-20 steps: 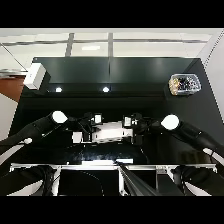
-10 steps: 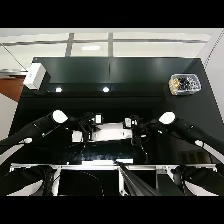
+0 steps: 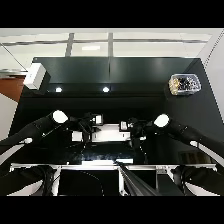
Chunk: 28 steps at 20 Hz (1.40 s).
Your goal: Fold the box and place the chain.
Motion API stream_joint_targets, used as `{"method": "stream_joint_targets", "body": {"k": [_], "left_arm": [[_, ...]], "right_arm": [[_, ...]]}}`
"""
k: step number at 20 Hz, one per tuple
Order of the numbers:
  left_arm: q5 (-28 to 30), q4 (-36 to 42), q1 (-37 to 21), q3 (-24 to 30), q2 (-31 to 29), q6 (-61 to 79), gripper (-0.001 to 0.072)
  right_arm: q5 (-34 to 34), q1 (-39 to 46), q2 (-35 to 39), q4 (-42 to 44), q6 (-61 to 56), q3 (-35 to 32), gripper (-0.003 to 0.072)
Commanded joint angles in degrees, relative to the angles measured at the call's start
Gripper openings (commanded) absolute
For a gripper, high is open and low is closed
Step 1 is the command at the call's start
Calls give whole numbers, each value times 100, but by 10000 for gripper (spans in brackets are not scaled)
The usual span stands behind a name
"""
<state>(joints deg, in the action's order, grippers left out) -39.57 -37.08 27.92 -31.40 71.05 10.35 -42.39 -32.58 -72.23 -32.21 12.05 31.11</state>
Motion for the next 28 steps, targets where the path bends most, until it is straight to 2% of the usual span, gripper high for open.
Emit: {"method": "stream_joint_targets", "body": {"k": [1, 6, 8, 9, 15, 19, 20, 21, 23, 26, 28], "left_arm": [[15, 2, 0, -7, -7, -4, 29], [17, 2, 0, -7, -7, -4, 29], [17, 4, 0, -7, -7, -4, 29], [17, 4, 0, -7, -7, -7, 29], [52, 4, -11, -9, -15, -15, 29], [48, 2, -33, -9, -249, -177, 37], [48, -2, -70, -15, -352, -208, 130], [-9, -33, -140, -46, -487, -326, 273], [-9, -81, -352, -85, -791, -850, 432], [-219, -798, -776, -87, -1318, -1606, 525], [-721, -1322, -1097, -92, -1764, -2267, 525]], "right_arm": [[116, -48, -13, -105, -142, 2, 704], [164, -76, -20, -146, -190, 0, 704], [166, -76, -17, -146, -192, 2, 501], [166, -76, -17, -146, -192, 0, 483], [170, -76, -17, -142, -199, 0, 482], [177, -76, -17, -129, -199, 2, 483], [175, -74, -17, -129, -199, 0, 483], [175, -74, -17, -129, -199, 2, 482], [179, -74, -17, -129, -201, 2, 483], [227, -74, -17, -125, -245, 2, 482], [299, -74, -17, -101, -304, 0, 482]]}}
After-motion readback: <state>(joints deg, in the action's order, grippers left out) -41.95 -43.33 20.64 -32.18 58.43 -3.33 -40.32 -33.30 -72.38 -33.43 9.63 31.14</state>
